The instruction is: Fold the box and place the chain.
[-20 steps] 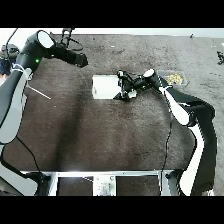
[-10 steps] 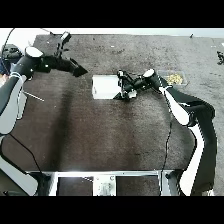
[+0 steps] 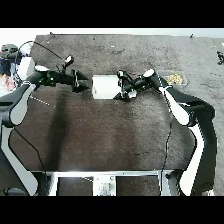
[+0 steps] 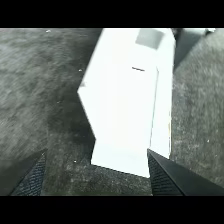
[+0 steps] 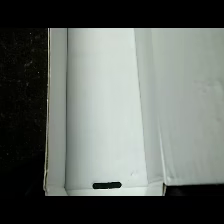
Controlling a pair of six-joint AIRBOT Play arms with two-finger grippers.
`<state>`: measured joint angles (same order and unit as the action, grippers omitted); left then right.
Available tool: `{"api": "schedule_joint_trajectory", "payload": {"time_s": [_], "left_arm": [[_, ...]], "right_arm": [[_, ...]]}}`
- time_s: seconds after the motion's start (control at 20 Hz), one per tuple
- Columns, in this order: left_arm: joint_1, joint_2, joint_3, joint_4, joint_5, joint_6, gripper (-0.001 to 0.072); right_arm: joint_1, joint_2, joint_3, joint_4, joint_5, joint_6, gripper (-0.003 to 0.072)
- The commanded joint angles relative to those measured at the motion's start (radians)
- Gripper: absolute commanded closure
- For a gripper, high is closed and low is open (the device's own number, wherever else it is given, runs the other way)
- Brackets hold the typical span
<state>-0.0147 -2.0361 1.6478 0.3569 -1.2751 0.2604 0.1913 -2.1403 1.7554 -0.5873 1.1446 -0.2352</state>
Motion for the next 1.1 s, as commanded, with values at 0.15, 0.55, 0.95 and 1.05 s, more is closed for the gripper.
{"api": "schedule_joint_trajectory", "payload": {"time_s": [0.15, 0.55, 0.95, 1.05], "left_arm": [[-0.017, -0.07, -0.002, 0.002, -0.052, 0.198, -0.0011], [-0.03, -0.092, 0.001, 0.002, -0.079, 0.241, -0.0011], [-0.079, -0.094, 0.001, 0.003, 0.002, 0.246, -0.0011], [-0.082, -0.094, 0.001, 0.002, 0.019, 0.246, -0.0011]], "right_arm": [[0.001, 0.001, 0.0, 0.0, 0.0, 0.0, 0.0222], [0.001, 0.001, 0.0, 0.0, 0.0, 0.0, 0.0222], [0.001, 0.001, 0.0, 0.0, 0.0, 0.0, 0.0221], [0.001, 0.001, 0.0, 0.0, 0.0, 0.0, 0.0222]]}}
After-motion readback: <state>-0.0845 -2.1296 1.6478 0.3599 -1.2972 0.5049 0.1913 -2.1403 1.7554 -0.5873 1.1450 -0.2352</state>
